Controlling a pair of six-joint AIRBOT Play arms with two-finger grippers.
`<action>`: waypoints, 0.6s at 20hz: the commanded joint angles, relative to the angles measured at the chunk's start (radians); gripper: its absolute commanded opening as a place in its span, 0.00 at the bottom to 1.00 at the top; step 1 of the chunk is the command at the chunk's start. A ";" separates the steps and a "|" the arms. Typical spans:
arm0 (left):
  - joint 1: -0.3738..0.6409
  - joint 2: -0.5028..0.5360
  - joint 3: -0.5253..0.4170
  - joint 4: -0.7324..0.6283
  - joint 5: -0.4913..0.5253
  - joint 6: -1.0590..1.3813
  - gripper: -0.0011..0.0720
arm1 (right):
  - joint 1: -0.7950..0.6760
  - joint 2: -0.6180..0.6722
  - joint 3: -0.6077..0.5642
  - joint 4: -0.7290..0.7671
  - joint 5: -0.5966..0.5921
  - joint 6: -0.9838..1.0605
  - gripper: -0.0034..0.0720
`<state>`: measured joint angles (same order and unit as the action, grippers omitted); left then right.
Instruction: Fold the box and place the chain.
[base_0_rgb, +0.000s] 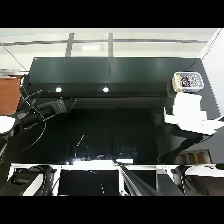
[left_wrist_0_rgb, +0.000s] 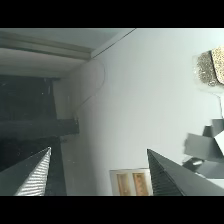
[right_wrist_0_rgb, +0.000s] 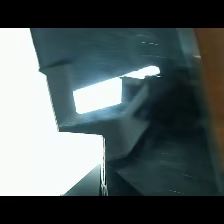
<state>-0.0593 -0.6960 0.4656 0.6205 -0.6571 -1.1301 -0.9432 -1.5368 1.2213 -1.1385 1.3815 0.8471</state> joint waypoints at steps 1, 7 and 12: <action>-0.001 0.000 0.000 0.004 0.000 0.000 0.99 | 0.056 0.072 -0.089 0.173 0.043 -0.008 0.06; -0.001 0.000 -0.001 0.004 -0.001 0.062 0.99 | 0.228 0.350 -0.435 0.555 -0.066 -0.086 0.06; -0.001 -0.030 -0.001 0.003 0.029 0.109 0.99 | 0.554 0.717 -0.846 0.862 -0.344 -0.155 0.06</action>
